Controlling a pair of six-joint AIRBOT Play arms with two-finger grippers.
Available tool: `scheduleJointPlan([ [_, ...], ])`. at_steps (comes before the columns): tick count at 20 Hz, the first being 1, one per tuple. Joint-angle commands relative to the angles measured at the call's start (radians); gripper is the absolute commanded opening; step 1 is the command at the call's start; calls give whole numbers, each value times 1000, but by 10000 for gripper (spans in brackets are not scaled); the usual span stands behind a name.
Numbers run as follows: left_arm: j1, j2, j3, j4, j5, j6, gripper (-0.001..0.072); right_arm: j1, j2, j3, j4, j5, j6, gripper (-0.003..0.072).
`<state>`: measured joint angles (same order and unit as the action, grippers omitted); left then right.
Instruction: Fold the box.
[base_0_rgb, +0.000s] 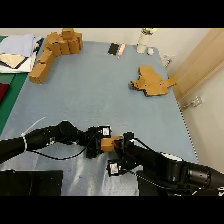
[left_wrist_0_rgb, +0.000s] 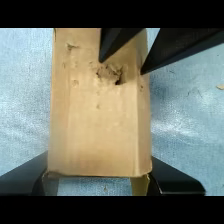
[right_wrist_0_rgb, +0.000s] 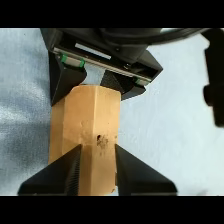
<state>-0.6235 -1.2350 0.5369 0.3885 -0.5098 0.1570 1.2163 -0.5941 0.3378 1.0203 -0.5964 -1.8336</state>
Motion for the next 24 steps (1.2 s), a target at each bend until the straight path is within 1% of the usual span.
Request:
scheduleJointPlan([
  [1,0,0,0,0,3,0,455,8,8,0,-91,-13,61,272],
  [3,0,0,0,0,3,0,455,8,9,0,-146,-13,97,271],
  [4,0,0,0,0,3,0,455,7,8,0,-153,-14,110,256],
  [5,0,0,0,0,3,0,455,7,7,0,-153,-16,117,208],
  [8,0,0,0,0,3,0,455,7,-12,0,-150,-15,133,206],
  [9,0,0,0,0,3,0,455,7,-25,0,-143,-15,137,177],
  [10,0,0,0,0,3,0,456,8,-38,0,-127,-12,142,113],
  [13,0,0,0,0,3,0,455,24,-55,0,-67,10,142,114],
  [17,0,0,0,0,3,0,455,64,-54,0,11,0,141,114],
  [20,0,0,0,0,3,0,455,84,-52,1,24,-18,142,116],
  [21,0,0,0,0,3,0,455,84,-43,13,16,-40,144,155],
  [22,0,0,0,0,3,0,455,84,-26,40,12,-85,163,166],
  [24,0,0,0,0,3,0,455,84,28,114,27,-223,270,167],
])
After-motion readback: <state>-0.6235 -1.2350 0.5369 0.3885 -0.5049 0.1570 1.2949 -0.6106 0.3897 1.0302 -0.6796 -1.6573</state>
